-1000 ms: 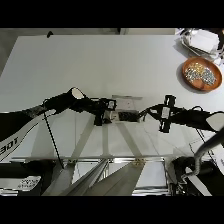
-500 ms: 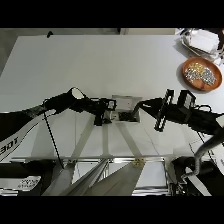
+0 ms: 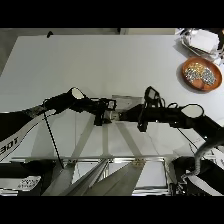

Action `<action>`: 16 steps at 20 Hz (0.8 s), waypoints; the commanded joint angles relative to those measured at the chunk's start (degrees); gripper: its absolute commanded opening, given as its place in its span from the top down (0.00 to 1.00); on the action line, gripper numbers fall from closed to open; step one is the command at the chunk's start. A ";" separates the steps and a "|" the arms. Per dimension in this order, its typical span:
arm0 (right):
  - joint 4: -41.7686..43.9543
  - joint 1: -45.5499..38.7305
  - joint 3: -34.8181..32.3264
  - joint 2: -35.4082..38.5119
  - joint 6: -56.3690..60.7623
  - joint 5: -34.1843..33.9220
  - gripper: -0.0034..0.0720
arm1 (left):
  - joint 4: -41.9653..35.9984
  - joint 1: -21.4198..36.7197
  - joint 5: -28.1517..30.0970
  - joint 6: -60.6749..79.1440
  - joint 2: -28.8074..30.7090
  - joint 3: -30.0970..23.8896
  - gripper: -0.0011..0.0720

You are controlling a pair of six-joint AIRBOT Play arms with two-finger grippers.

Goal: Fold the box and place the chain.

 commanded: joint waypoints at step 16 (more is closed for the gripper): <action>-26.91 1.79 17.33 -6.05 31.06 6.36 0.77 | 0.02 0.04 0.02 0.02 0.04 0.04 0.61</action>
